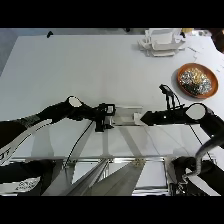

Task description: Fold the box and place the chain.

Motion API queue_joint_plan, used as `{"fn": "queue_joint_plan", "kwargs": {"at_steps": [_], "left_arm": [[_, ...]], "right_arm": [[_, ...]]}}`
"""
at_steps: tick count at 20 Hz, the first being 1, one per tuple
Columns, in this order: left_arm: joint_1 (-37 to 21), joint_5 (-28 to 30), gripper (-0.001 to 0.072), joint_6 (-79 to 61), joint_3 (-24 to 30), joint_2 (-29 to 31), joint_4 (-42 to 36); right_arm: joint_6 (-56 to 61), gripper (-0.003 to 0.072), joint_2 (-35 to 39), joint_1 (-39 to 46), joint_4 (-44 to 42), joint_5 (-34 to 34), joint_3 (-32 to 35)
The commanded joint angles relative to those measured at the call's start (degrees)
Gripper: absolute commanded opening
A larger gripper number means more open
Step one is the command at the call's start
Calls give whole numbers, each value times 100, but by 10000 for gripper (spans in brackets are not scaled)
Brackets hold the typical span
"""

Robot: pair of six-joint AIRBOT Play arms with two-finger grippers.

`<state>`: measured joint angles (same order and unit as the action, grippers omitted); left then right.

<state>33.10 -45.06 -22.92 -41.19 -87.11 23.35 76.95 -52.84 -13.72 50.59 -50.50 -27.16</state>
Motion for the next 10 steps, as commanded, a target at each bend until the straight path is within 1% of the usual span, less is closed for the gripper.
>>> {"fn": "queue_joint_plan", "kwargs": {"at_steps": [1,3,4,6,8,10], "left_arm": [[-4,2,273,0,0,4,2],[-4,0,273,0,0,4,2],[-4,2,273,0,0,4,2],[-4,2,273,0,0,4,2],[-4,2,273,-2,0,4,2],[-4,0,273,0,0,4,2]], "right_arm": [[101,344,20,-98,-4,166,31],[232,348,4,-197,76,205,4],[468,348,-50,-358,302,201,-83],[1137,403,-271,-754,868,208,-334],[1770,403,-564,-1091,1296,186,-584],[2212,403,-809,-1331,1434,162,-756]]}}
